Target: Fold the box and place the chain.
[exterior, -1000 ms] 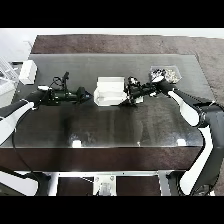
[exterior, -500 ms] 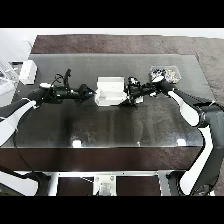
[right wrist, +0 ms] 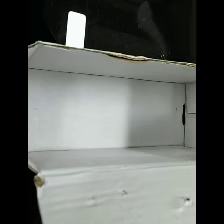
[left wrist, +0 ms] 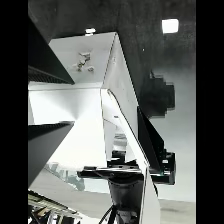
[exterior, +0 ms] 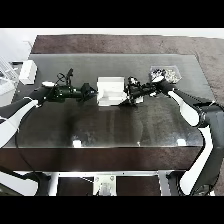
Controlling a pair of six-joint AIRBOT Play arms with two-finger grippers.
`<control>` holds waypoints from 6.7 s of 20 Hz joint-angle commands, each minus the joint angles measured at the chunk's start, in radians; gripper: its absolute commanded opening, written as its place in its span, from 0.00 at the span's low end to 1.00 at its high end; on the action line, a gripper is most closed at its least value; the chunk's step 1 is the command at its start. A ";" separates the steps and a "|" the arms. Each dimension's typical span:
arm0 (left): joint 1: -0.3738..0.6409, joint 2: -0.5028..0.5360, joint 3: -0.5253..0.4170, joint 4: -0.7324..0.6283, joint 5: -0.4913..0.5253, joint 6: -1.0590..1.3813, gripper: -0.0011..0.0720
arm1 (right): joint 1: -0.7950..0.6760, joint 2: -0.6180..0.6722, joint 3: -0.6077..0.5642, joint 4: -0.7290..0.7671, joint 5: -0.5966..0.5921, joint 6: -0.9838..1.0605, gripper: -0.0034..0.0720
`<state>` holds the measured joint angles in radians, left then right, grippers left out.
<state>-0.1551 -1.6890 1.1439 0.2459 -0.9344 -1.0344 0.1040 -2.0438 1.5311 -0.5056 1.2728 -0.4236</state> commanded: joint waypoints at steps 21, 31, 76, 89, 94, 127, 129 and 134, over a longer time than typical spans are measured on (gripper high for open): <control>-0.142 0.000 0.236 0.594 -0.029 -0.608 0.42 | 0.001 0.000 0.000 0.000 0.000 0.000 0.82; -0.150 0.000 0.253 0.650 -0.053 -0.671 0.42 | 0.001 0.000 0.000 0.000 0.000 0.000 0.82; -0.287 -0.350 0.796 1.072 -0.440 -0.956 0.42 | 0.001 0.000 0.000 0.000 0.000 0.000 0.82; -0.309 -0.392 0.868 1.090 -0.478 -0.939 0.04 | 0.001 0.000 0.000 0.000 0.000 0.000 0.82; -0.309 -0.386 0.877 1.085 -0.474 -0.924 0.85 | 0.001 0.000 0.000 0.000 0.000 0.000 0.82; 0.061 -0.202 0.321 0.320 -0.306 1.204 1.00 | 0.001 0.000 0.000 0.000 0.000 0.000 0.82; 0.061 -0.217 0.313 0.281 -0.296 1.237 1.00 | 0.001 0.000 0.000 0.000 0.000 0.000 0.82; 0.060 -0.274 0.312 0.192 -0.292 1.312 1.00 | 0.000 0.000 0.000 0.000 0.000 0.000 0.82</control>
<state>-0.0959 -1.9388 1.4624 0.4900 -1.2396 0.2165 0.1043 -2.0441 1.5311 -0.5060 1.2732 -0.4236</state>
